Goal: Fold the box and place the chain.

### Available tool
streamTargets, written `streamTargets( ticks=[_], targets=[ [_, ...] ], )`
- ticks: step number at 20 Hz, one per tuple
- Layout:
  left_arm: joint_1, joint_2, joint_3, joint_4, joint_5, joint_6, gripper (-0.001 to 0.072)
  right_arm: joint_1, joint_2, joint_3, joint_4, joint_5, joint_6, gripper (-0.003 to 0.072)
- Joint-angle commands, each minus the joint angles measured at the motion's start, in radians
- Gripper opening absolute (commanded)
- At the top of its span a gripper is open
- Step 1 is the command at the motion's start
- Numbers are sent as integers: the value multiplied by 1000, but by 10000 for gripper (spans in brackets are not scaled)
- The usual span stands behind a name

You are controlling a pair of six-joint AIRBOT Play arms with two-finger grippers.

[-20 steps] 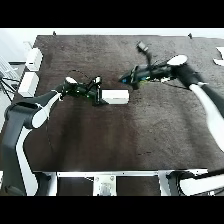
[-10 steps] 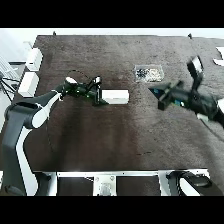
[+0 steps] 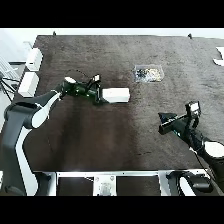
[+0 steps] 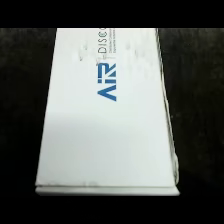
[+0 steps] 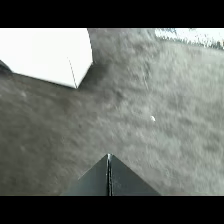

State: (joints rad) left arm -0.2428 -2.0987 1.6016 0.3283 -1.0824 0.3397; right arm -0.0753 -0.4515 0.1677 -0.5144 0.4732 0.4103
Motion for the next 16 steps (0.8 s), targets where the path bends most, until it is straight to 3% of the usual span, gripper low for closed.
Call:
streamTargets(
  ticks=[1,3,6,8,11,12,13,16],
  targets=[
    [18,53,3,-72,-19,-54,19,-3,15,-37,2,-78,1,0],
    [41,134,3,-87,18,-91,17,-3,15,-37,2,-93,1,0],
    [94,296,-2,-85,198,-191,15,-2,15,-37,2,-92,1,-1],
    [137,410,-32,-85,417,-316,16,-2,15,-37,2,-92,1,0],
    [182,568,-159,-86,838,-393,16,-2,15,-39,2,-89,1,0],
    [195,597,-198,-86,921,-396,16,-2,15,-40,1,-92,-14,0],
    [212,608,-229,-86,968,-405,17,-2,15,-40,1,-100,-26,0],
    [277,593,-297,-86,970,-493,17,-2,15,-40,2,-100,-25,0]
  ],
)
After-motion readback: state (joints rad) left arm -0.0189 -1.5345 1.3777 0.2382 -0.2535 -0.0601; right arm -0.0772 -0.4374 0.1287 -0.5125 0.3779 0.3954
